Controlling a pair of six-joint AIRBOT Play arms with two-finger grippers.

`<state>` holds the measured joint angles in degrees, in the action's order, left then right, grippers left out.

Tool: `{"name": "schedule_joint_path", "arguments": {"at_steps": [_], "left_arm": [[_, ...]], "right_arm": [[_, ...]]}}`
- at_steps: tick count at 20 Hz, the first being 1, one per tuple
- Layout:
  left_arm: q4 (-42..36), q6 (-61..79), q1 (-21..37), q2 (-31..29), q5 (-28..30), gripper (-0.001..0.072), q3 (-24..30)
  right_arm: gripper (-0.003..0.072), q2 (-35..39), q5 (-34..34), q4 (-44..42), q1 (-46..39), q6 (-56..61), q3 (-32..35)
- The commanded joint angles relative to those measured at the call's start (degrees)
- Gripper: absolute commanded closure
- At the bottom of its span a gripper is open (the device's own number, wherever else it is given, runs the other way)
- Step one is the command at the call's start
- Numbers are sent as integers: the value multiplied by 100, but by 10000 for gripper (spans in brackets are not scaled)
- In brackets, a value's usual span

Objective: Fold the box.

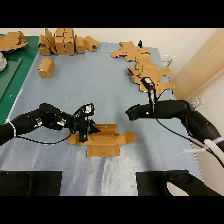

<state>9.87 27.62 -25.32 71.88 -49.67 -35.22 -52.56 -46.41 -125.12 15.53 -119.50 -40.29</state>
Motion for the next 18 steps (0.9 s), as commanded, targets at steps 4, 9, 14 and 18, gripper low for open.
{"name": "schedule_joint_path", "arguments": {"at_steps": [4,9,14,18], "left_arm": [[0,0,-2,2,0,699,4],[0,0,-2,2,2,699,4],[0,0,-2,2,2,699,4],[0,0,-2,2,2,698,4]], "right_arm": [[684,2090,-219,1709,2433,1279,1445],[228,2166,109,2994,4092,509,2199],[228,870,1615,3779,4312,96,2227],[228,269,1915,4269,4315,96,2129]]}}
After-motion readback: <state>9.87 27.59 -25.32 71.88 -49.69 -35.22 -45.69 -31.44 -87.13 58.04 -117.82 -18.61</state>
